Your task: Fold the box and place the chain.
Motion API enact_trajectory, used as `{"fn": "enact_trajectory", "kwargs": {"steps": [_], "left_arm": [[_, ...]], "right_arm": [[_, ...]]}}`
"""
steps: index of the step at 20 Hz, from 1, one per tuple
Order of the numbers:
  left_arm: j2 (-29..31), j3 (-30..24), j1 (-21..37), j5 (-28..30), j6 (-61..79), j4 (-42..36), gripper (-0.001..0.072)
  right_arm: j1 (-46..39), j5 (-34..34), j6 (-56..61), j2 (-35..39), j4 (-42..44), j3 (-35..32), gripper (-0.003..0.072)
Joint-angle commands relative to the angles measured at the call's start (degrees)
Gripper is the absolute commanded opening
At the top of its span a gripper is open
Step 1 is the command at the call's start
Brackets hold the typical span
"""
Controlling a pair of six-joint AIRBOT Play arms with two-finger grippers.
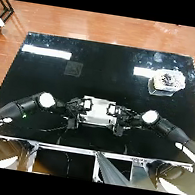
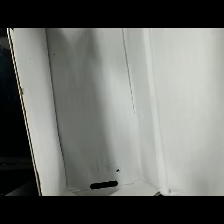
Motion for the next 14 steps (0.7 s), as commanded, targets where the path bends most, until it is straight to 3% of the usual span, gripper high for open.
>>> {"fn": "enact_trajectory", "kwargs": {"steps": [1, 3, 6, 9, 14], "left_arm": [[0.0, 0.0, 0.0, 0.1, 0.0, 0.2, 0.0339], [1.0, 0.1, 0.0, -0.6, -0.3, 2.3, 0.0039], [6.0, 0.1, 0.6, -2.9, -8.8, 8.6, 0.0023], [14.0, 0.1, 3.3, -10.4, -22.6, 12.1, 0.0023], [24.5, -0.1, 14.1, -18.6, -48.7, 22.3, 0.0023]], "right_arm": [[0.0, 0.0, 0.0, 0.0, 0.0, 0.0, 0.0362], [0.0, 0.0, 0.0, 0.0, 0.0, 0.0, 0.0362], [0.0, 0.0, 0.0, 0.0, 0.0, 0.0, 0.0362], [0.0, 0.0, 0.0, 0.0, 0.0, 0.0, 0.0362], [0.0, 0.0, 0.0, 0.0, 0.0, 0.0, 0.0362]]}}
